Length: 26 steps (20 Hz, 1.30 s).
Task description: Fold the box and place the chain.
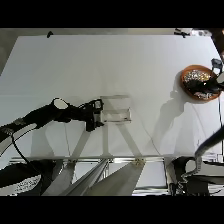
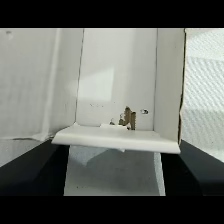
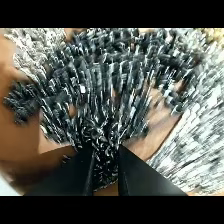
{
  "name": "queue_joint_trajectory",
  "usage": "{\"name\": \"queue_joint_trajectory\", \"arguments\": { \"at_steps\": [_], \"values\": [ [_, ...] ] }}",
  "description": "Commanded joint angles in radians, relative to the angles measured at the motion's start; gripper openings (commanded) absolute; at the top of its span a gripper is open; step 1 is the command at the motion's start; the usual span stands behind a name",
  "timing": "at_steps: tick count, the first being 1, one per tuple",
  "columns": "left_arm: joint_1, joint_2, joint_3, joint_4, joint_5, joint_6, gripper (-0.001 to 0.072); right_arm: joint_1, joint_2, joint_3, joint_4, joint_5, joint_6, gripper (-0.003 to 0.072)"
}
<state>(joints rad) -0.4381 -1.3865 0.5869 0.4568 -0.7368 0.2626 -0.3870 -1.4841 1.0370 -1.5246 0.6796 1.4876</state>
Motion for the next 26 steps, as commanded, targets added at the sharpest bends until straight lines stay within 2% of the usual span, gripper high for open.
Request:
{"name": "queue_joint_trajectory", "arguments": {
  "at_steps": [1,7,14,19,26],
  "values": [
    [0.000,0.000,0.000,0.000,0.000,0.000,0.0252,0.002,0.112,0.006,-0.003,0.018,-0.014,0.0009],
    [0.000,0.000,0.000,0.000,0.000,0.000,0.0252,0.061,0.392,0.006,0.006,0.093,-0.093,0.0009],
    [0.000,0.000,0.000,0.000,0.000,0.000,0.0252,0.268,0.690,0.006,0.014,0.150,-0.101,0.0008],
    [0.000,0.000,0.000,0.000,0.000,0.000,0.0252,0.460,0.796,0.006,0.014,0.181,-0.101,0.0008],
    [0.000,0.000,0.000,0.000,0.000,0.000,0.0252,0.674,0.881,0.006,0.014,0.188,-0.098,0.0008]
  ]
}}
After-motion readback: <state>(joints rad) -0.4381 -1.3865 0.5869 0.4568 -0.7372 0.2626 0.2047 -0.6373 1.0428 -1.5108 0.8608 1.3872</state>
